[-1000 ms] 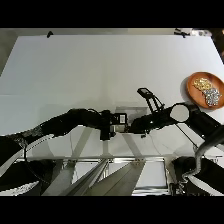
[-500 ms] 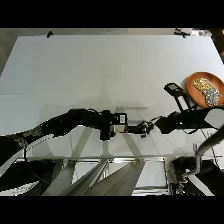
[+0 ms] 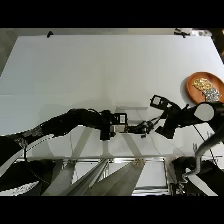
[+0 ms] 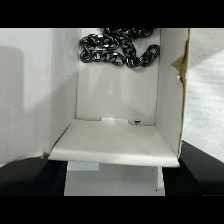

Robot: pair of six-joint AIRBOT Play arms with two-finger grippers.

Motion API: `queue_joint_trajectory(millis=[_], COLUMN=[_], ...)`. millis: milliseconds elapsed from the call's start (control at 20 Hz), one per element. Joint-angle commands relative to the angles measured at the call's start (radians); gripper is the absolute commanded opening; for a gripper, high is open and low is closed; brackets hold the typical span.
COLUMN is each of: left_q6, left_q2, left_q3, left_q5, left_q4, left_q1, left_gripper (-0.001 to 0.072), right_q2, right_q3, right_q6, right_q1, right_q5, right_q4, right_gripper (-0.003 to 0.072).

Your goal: Fold the box and place the chain.

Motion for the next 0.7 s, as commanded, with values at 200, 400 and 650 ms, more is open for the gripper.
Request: queue_joint_trajectory(millis=[200,400,650], left_q6=[0.0,0.0,0.0], left_q2=[0.0,0.0,0.0], left_q3=[0.0,0.0,0.0], left_q5=[0.0,0.0,0.0], left_q4=[0.0,0.0,0.0], left_q1=[0.001,0.001,0.001], left_gripper=[0.0276,0.0276,0.0276], right_q2=[-0.11,-0.143,-0.164], right_q3=[-0.055,-0.096,-0.101], right_q6=[-0.273,-0.321,-0.355], right_q1=[0.04,0.04,0.04], right_q5=[-0.219,-0.272,-0.332], right_q4=[-0.03,-0.01,0.056], right_gripper=[0.0703,0.0702,0.0677])
